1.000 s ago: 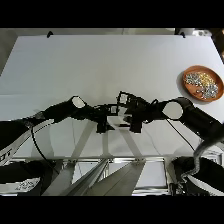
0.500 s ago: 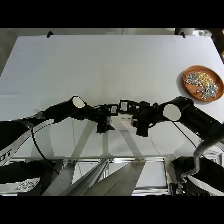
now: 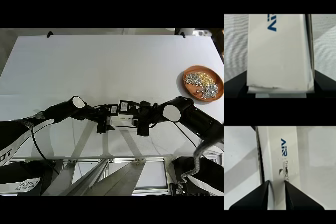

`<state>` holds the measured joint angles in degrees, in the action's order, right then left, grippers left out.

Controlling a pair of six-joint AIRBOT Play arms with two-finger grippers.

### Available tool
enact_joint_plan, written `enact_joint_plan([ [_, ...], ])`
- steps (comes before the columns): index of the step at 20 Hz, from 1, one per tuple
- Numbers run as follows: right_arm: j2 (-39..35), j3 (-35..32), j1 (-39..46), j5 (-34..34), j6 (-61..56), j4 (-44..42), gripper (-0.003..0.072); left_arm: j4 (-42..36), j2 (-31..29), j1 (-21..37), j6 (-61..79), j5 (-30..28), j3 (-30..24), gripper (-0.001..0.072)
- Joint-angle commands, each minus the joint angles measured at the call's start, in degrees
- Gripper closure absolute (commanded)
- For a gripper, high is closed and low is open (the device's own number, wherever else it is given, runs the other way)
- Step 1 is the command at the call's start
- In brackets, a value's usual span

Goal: Fold the box and place the chain.

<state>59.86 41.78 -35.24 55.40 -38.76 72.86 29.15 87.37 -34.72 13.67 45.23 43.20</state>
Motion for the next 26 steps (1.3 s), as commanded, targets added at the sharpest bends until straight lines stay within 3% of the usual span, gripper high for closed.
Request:
enact_joint_plan([
  [1,0.0,0.0,0.0,3.5,-0.4,0.2,0.0507,0.0,0.0,0.0,0.0,0.0,0.0,0.0322],
  [22,0.2,-3.0,0.0,0.3,-0.4,-0.6,0.0524,0.0,0.0,0.0,0.0,0.0,0.0,0.0322],
  [24,0.0,-3.0,0.0,-1.3,-0.4,-0.9,0.0391,0.0,0.0,0.0,0.0,0.0,0.0,0.0322],
  [26,-1.2,-3.0,0.0,-3.3,-0.4,-0.9,0.0362,0.0,0.0,0.0,0.0,0.0,0.0,0.0322],
])
